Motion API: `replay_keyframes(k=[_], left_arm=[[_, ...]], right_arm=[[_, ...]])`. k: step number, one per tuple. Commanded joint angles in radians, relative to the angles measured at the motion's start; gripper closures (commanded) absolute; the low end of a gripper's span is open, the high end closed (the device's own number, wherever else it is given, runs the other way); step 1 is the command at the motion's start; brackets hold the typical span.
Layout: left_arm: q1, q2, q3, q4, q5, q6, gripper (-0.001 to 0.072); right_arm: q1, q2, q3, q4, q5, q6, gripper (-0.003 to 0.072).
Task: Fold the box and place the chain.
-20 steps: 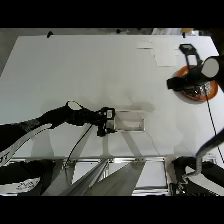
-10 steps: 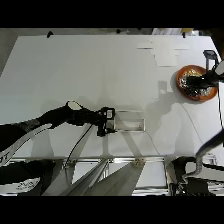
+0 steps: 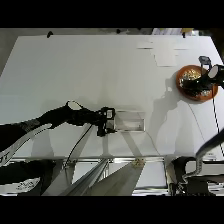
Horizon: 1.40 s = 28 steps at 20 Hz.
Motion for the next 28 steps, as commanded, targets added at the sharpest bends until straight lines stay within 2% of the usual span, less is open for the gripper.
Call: replay_keyframes(k=[1,2,5,9,14,23,25,28], left_arm=[[0.000,0.000,0.001,0.000,0.000,0.000,0.0497],[0.000,0.000,0.001,0.000,0.000,0.000,0.0497],[0.000,0.000,0.001,0.000,0.000,0.000,0.0497],[0.000,0.000,0.001,0.000,0.000,0.000,0.0497],[0.000,0.000,0.001,0.000,0.000,0.000,0.0497],[0.000,0.000,0.001,0.000,0.000,0.000,0.0497],[0.000,0.000,0.001,0.000,0.000,0.000,0.0497],[0.000,0.000,0.001,0.000,0.000,0.000,0.0497]], right_arm=[[-0.001,-0.013,0.001,0.000,0.014,0.004,0.0599],[-0.001,-0.010,0.001,0.000,0.031,0.003,0.0670],[-0.001,0.032,0.001,-0.001,0.062,0.003,0.0671],[-0.001,0.193,0.001,0.000,0.093,-0.006,0.0671],[0.000,0.427,0.001,0.054,0.301,-0.092,0.0671],[0.005,0.804,-0.001,0.526,0.562,-0.245,0.0671],[0.049,0.855,-0.002,0.571,0.608,-0.244,0.0671],[0.189,0.911,-0.015,0.622,0.623,-0.228,0.0671]])
